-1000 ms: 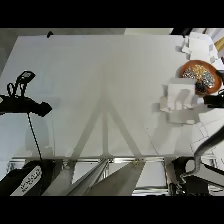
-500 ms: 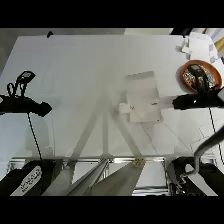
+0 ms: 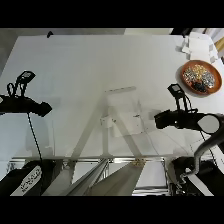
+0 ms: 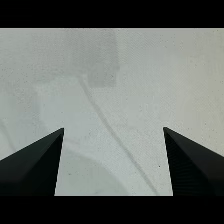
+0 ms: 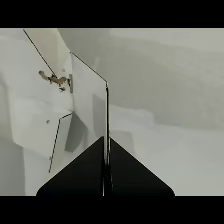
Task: Fold the box and place the chain.
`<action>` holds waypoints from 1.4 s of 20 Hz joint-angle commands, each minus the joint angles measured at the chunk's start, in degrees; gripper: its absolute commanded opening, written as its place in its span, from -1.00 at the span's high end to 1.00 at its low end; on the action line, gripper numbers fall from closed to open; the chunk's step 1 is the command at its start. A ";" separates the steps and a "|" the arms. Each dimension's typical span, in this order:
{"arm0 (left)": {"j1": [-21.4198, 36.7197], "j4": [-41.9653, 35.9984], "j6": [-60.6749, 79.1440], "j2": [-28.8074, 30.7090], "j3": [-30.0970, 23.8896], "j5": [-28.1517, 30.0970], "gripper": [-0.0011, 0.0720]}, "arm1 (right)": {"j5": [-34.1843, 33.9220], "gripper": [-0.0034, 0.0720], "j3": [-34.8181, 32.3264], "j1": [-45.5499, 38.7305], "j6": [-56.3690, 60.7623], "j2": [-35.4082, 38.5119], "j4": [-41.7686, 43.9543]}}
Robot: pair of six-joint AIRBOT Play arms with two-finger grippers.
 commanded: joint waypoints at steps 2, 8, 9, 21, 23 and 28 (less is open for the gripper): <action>-0.02 0.02 0.02 0.02 0.00 0.00 -0.92 | -5.07 0.88 -2.38 5.01 1.14 0.74 0.85; -0.02 0.02 0.02 0.02 0.00 0.02 -0.92 | -6.43 0.87 -2.38 5.18 1.11 0.74 0.59; -0.02 0.02 0.02 0.02 0.00 0.02 -0.92 | -6.43 0.87 -2.38 5.18 1.11 0.74 0.61; -0.02 -0.96 -0.02 0.00 0.00 0.31 -0.91 | -6.14 0.87 -2.38 5.18 1.09 0.74 0.61; -0.02 -6.56 -0.15 -0.09 0.00 3.04 -0.92 | -6.14 0.87 -2.40 5.18 1.11 0.74 0.61; -0.04 -26.51 6.32 -0.11 0.00 4.22 -0.92 | -6.14 0.87 -2.38 5.18 1.09 0.74 0.61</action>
